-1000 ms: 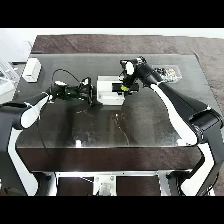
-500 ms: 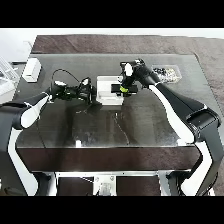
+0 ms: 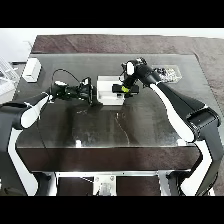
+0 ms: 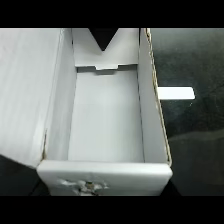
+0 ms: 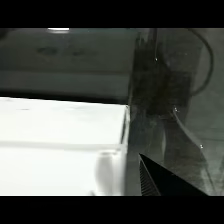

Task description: Fold the box and place the chain.

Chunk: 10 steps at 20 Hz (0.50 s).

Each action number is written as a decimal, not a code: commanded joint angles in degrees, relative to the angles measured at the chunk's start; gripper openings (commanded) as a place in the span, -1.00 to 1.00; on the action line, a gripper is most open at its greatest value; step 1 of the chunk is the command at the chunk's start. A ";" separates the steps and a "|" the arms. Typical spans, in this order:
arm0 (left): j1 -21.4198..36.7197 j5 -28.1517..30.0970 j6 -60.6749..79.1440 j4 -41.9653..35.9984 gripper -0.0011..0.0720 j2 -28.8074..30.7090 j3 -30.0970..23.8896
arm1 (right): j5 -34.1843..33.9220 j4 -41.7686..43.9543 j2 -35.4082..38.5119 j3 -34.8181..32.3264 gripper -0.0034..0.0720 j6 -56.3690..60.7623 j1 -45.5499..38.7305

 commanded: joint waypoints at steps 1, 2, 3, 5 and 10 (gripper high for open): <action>0.04 0.00 0.00 0.09 -0.34 0.00 -0.02 | 0.74 -0.50 0.02 0.31 0.16 -0.31 -0.04; 0.04 0.02 0.00 0.09 -0.34 0.00 -0.02 | 0.87 -0.50 0.02 0.31 0.14 -0.33 -0.04; 0.04 0.02 0.00 0.09 -0.34 0.00 0.00 | 0.92 -0.50 0.02 0.31 0.10 -0.35 -0.04; 0.04 0.04 0.02 0.09 -0.34 0.00 -0.02 | 0.90 -0.48 0.02 0.31 0.10 -1.33 0.02; 0.04 0.50 0.02 0.09 -0.34 0.00 -0.02 | 1.49 -0.28 -0.74 0.28 0.07 -1.70 0.07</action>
